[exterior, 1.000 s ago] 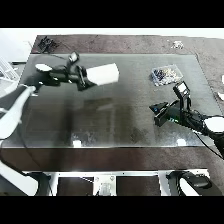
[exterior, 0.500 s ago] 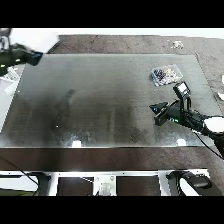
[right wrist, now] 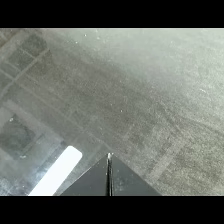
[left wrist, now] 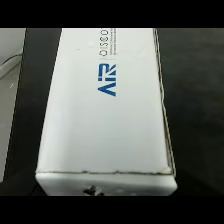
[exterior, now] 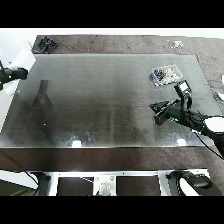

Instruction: Fold the box and place the chain.

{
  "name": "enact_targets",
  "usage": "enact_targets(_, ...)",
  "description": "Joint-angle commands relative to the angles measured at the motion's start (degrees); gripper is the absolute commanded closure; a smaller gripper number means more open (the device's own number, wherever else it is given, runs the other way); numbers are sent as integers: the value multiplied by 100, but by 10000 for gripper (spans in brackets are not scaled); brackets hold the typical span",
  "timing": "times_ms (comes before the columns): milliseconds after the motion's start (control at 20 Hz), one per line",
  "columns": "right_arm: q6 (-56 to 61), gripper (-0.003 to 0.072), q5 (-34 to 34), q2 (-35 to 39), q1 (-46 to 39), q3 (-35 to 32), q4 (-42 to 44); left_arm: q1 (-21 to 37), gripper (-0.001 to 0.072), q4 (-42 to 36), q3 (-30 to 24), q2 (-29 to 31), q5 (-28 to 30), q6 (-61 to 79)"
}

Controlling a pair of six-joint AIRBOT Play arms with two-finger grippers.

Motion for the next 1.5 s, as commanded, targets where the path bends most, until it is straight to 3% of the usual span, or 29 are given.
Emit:
enact_targets(0, 0, 679, -31, 0, 0, -4, 79, 44, 691, 68, -9, -365, 422, 20)
enact_targets(150, 2, 679, -133, 0, 2, -4, 103, 46, 691, 68, -7, -597, 710, 50)
enact_targets(600, 20, 679, -243, 0, 2, -4, 122, 44, 680, 164, 122, -844, 437, 951)
enact_targets(650, 20, 679, -243, 0, 2, -4, 125, 44, 418, 164, 133, -848, 398, 997)
enact_targets(800, 17, 678, -243, 0, 2, -4, 216, 46, -9, 264, 133, -848, 514, 997)
enact_targets(850, 17, 656, -243, 0, 2, -4, 275, 46, -11, 323, 133, -846, 481, 994)
enact_targets(950, 17, 479, -243, 0, 2, -4, 275, 46, -11, 396, 133, -846, 372, 994)
enact_targets(1150, 17, 323, -284, 0, 2, -4, 271, 46, -11, 476, 136, -651, 328, 997)
enact_targets(1250, 17, 194, -284, 0, 2, -4, 271, 46, -11, 664, 133, -339, 122, 997)
enact_targets(1350, 15, 154, -319, 0, 2, -4, 269, 46, -11, 695, 133, 87, -221, 944)
enact_targets(1450, 17, 179, -439, 4, 2, -2, 275, 44, -3, 645, 136, 608, -581, 732)
